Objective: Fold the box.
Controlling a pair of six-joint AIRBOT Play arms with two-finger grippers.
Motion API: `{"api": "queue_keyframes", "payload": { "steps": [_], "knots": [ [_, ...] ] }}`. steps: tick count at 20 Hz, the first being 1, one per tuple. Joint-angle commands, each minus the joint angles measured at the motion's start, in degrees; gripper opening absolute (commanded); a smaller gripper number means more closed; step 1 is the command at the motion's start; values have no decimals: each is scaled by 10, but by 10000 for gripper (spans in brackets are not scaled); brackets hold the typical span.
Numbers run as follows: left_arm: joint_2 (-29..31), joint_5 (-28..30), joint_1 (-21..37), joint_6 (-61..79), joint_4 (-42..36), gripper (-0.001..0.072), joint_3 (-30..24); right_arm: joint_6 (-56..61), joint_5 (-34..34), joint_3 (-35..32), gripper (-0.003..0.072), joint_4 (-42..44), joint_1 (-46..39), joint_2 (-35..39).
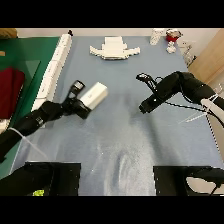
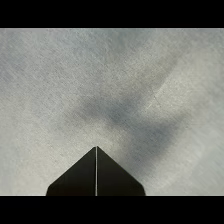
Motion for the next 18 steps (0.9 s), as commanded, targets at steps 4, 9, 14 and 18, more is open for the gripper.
{"api": "queue_keyframes", "payload": {
  "steps": [4,9,14,18],
  "knots": [
    [-184,-74,155,-226,151,362,209,0,0,0,6,0,0,0],
    [-289,-95,160,-393,272,363,325,0,0,0,6,0,0,0],
    [-315,-75,160,-410,271,362,346,0,0,0,6,0,0,0],
    [-315,-70,160,-413,276,363,346,0,0,0,6,0,0,0]
  ]
}}
